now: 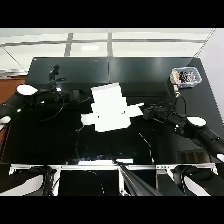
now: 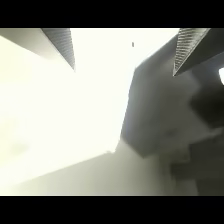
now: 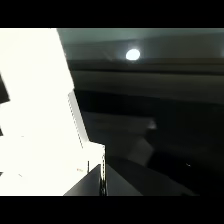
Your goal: Fold the box and place the chain.
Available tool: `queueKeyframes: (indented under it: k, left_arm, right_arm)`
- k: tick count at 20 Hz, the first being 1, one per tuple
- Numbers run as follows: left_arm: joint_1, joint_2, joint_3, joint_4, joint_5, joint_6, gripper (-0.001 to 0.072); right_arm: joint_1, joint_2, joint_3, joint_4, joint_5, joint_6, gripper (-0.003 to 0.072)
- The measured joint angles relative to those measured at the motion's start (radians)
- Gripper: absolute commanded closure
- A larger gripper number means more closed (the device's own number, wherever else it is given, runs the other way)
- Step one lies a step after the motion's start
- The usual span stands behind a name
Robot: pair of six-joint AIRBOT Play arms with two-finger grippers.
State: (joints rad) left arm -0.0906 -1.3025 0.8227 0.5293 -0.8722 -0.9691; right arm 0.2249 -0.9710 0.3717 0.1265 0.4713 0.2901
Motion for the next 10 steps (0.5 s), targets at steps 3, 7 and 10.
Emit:
queueKeyframes:
  k: [3,7,10]
  left_arm:
    - [-0.019,-0.135,0.086,-0.021,-0.104,0.035,0.0016]
    - [-0.037,-0.279,0.195,0.003,-0.225,0.059,0.0017]
    - [-0.051,-0.348,0.263,0.002,-0.292,0.112,0.0035]
  right_arm:
    - [0.034,0.001,-0.003,0.009,-0.043,-0.007,0.0668]
    - [0.048,0.001,-0.004,0.013,-0.06,-0.012,0.0668]
    - [0.051,0.001,-0.004,0.014,-0.06,-0.013,0.0668]
